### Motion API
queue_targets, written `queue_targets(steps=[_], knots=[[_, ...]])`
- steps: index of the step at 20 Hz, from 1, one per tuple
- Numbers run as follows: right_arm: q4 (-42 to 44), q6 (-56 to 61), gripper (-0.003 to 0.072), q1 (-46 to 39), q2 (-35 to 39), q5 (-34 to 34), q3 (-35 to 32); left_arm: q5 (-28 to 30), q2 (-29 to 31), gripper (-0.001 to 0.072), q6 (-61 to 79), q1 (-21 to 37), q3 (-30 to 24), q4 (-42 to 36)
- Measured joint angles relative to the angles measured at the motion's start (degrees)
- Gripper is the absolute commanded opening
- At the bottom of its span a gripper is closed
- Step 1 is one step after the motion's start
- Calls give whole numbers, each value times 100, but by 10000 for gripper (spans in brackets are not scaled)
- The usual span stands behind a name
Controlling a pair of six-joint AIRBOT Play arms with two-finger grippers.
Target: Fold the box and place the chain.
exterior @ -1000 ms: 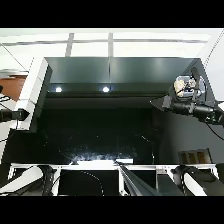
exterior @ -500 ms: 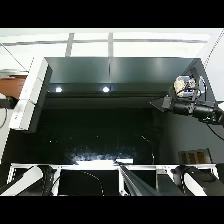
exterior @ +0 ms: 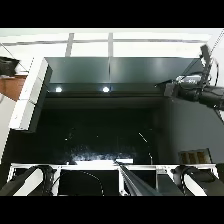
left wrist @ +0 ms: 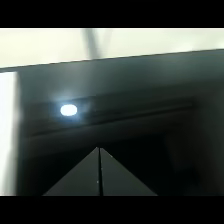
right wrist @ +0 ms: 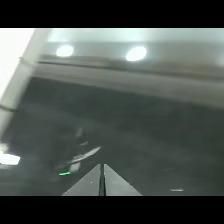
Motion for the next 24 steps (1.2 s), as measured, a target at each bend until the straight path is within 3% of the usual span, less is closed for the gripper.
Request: queue_targets(steps=[3, 5, 9, 12, 17, 24], knots=[[-2192, 1532, 42, 629, 33, -417, 267, 297, 570, 26, -616, -1246, -575, 402], [-3523, 2660, 42, 1147, 46, -780, 9, 748, 1051, 28, -885, -1919, -1287, 560], [-5278, 4546, 23, 1622, 55, -1539, -946, 1355, 1958, 30, -1233, -2321, -2695, 702], [-5858, 5154, 22, 1172, 186, -1727, -1246, 1375, 2459, 31, -1322, -1947, -3171, 745], [-6026, 5471, 23, 293, 393, -1582, -1401, 1220, 2774, 31, -1375, -1246, -3407, 785], [-6006, 5552, 22, 76, 439, -1257, -1434, 1095, 2844, 32, -1377, -1051, -3462, 804]])
